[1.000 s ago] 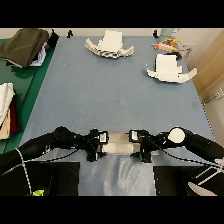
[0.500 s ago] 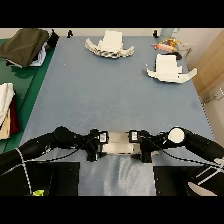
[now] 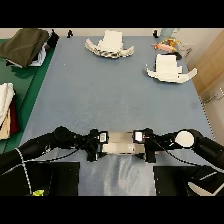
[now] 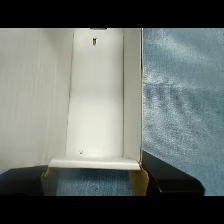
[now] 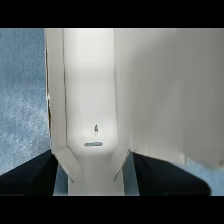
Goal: Fold the box.
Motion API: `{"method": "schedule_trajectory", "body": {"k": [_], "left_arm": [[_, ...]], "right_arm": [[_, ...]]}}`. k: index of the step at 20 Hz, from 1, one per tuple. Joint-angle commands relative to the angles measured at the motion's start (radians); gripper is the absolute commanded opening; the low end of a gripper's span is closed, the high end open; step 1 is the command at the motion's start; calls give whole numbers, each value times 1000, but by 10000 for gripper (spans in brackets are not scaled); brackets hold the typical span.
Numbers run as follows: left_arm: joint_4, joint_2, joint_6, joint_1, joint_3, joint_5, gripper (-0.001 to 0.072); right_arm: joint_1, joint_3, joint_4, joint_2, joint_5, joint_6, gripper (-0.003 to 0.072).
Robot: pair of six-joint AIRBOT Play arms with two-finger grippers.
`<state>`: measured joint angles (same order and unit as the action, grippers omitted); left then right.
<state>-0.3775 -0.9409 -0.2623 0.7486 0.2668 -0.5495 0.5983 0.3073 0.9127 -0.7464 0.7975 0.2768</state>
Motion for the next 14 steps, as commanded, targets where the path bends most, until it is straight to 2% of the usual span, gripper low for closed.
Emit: {"method": "schedule_trajectory", "body": {"k": [1,3,6,11,14], "left_arm": [[0,-1,0,0,0,0,509],[0,-1,0,0,0,0,509],[0,-1,0,0,0,0,508],[0,-1,-1,0,0,0,509],[0,-1,0,0,0,0,509]], "right_arm": [[0,1,145,109,96,238,720],[0,1,151,172,172,339,720],[0,1,72,269,233,534,720],[1,1,-117,348,204,1119,720],[21,-4,-208,346,121,1156,716]]}}
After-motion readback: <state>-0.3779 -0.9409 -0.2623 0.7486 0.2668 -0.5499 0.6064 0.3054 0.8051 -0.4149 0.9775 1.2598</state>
